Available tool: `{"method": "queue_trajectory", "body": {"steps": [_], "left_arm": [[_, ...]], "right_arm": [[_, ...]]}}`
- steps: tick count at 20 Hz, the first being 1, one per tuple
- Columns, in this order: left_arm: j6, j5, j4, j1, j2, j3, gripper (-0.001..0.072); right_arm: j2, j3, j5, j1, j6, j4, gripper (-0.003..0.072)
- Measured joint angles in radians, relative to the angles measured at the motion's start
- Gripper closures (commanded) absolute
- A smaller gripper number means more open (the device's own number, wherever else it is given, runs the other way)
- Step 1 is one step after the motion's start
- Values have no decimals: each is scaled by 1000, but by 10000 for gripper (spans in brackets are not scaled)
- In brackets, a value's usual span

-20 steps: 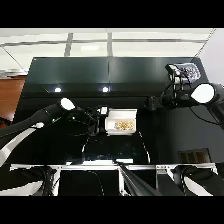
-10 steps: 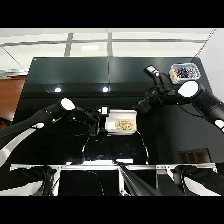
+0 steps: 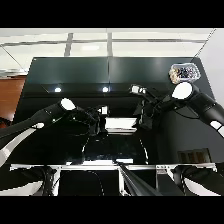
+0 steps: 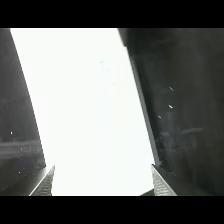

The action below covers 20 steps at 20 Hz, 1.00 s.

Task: Fold the box and place the chain.

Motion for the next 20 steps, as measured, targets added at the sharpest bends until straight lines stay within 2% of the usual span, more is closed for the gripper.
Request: {"method": "queue_trajectory", "body": {"steps": [8,10,11,14,16,20], "left_arm": [[0,1,0,0,0,0,247],[0,1,0,0,0,0,246],[0,1,1,0,0,0,246],[0,1,1,0,0,0,246],[0,0,1,0,0,0,247],[0,0,1,0,0,0,247]], "right_arm": [[-36,0,-49,47,-63,-27,1],[-40,0,-50,48,-66,-19,172],[-41,0,-48,49,-66,-13,211],[-43,0,-35,50,-69,0,210],[-44,0,-28,50,-66,6,468],[-44,0,-14,50,-56,8,467]]}}
